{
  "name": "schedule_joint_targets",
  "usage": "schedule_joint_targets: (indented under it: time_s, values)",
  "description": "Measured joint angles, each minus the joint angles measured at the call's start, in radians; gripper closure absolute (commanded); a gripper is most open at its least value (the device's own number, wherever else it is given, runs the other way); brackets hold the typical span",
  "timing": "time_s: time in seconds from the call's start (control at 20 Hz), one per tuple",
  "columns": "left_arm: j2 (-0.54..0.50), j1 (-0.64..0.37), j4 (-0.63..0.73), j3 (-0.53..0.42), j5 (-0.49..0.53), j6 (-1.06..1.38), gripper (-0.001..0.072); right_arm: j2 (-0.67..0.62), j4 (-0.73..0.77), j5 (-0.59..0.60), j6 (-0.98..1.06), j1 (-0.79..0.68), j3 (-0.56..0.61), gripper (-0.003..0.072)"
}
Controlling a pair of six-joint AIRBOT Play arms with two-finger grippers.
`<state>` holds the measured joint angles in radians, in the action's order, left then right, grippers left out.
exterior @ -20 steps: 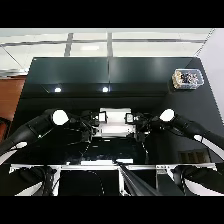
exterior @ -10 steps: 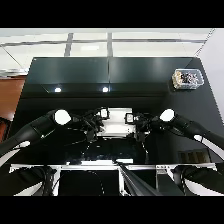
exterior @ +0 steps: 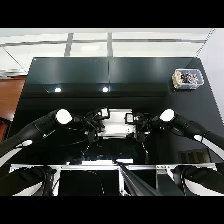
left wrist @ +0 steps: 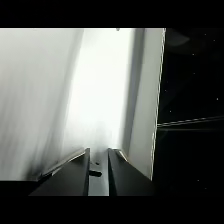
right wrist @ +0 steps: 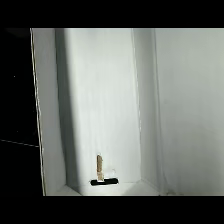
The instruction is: Fold the box and place the chain.
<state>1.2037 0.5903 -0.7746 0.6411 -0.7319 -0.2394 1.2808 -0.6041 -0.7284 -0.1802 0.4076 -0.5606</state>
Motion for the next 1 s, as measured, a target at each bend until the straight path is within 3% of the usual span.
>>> schedule_joint_targets:
  time_s: [0.05,0.3,0.5,0.85,1.0]
  values:
    - [0.0,0.0,0.001,0.0,-0.009,0.0,0.0678,0.0,0.0,0.0,0.0,0.0,0.0,0.0275]
    - [-0.006,-0.005,-0.004,0.002,-0.032,-0.008,0.0681,0.0,0.0,0.0,0.0,0.0,0.0,0.0274]
    - [-0.07,-0.07,-0.084,0.003,-0.047,-0.173,0.0681,0.0,0.002,0.0,0.002,0.0,0.0,0.0275]
    - [-0.22,-0.401,-0.327,-0.002,-0.201,-0.731,0.0681,0.0,0.0,0.0,0.001,0.0,0.0,0.0275]
    - [-0.188,-0.579,-0.254,-0.042,-0.306,-0.938,0.0683,0.0,0.0,0.0,0.001,0.0,0.0,0.0275]
